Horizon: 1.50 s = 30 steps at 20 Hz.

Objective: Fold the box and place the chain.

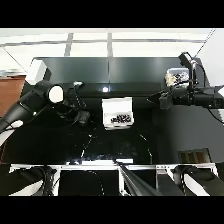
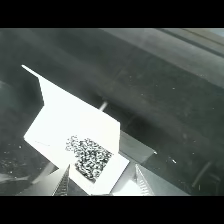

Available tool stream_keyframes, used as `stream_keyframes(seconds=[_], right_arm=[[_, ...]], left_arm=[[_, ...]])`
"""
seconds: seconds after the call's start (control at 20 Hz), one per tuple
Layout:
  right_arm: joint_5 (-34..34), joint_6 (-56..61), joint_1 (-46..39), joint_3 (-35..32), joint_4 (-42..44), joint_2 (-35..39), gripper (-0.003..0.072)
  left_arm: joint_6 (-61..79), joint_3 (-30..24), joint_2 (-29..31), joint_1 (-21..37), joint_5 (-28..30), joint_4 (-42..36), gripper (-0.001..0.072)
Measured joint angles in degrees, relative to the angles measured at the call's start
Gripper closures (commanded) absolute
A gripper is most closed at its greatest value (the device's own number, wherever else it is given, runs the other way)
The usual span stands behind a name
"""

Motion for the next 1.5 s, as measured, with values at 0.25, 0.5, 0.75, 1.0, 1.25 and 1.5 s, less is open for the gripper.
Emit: stream_keyframes(seconds=[0.25, 0.5, 0.75, 1.0, 1.25, 1.5], right_arm=[[-0.17, 0.0, 0.0, 0.0, -0.87, 0.02, 0.0203], [-0.2, 0.02, 0.0, 0.0, -1.2, 0.0, 0.0204], [-0.35, 0.42, 0.0, 0.0, -1.01, 0.02, 0.0204], [-0.87, 1.42, 0.0, 0.0, -0.85, 0.02, 0.0204], [-1.29, 1.99, 0.0, 0.0, -0.81, 0.0, 0.0204], [-1.46, 2.21, 0.0, 0.0, -0.74, 0.02, 0.0204]], left_arm=[[33.77, -3.32, -0.66, -1.81, 4.79, -8.22, -0.0003], [55.28, -3.96, -2.8, -1.25, 10.75, -12.39, -0.0003], [71.73, -4.09, -7.76, 4.22, 11.37, -20.61, -0.0001], [84.65, -4.09, -12.96, 5.46, 12.37, -27.34, -0.0002], [90.53, -4.09, -14.95, 3.26, 18.49, -31.58, -0.0002], [94.99, -4.09, -15.34, 1.16, 20.17, -33.83, -0.0001]])
